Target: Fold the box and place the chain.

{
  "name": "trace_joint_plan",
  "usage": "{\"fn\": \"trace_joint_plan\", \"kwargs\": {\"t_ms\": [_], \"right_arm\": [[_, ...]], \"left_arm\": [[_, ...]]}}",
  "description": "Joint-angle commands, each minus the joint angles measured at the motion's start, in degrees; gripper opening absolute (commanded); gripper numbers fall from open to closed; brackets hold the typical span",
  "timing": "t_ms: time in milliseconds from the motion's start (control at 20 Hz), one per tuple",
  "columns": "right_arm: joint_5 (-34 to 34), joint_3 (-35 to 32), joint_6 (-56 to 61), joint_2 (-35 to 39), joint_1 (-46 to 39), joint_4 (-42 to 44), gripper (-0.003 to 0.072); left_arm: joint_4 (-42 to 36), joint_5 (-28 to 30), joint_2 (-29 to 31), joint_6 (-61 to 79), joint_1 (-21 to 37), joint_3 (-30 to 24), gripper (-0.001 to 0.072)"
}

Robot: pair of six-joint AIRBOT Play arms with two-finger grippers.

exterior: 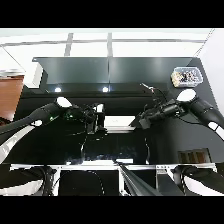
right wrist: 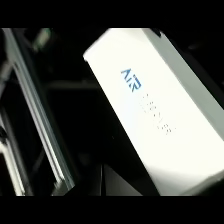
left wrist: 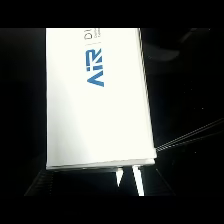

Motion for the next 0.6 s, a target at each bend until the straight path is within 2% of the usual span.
{"fn": "trace_joint_plan", "kwargs": {"t_ms": [0,300,550], "right_arm": [[-6.5,-3.0,5.2,-2.3,1.2,10.4,0.0005],[-16.6,-3.0,13.0,-4.4,5.7,0.3,0.0011],[-18.1,-3.0,14.4,-4.4,6.3,-1.4,0.001]], "left_arm": [[0.0,0.1,0.0,0.0,0.0,0.0,0.0488],[0.0,0.1,0.0,0.0,0.0,0.0,0.0488],[-0.1,0.1,0.0,0.0,0.0,0.0,0.0488]]}}
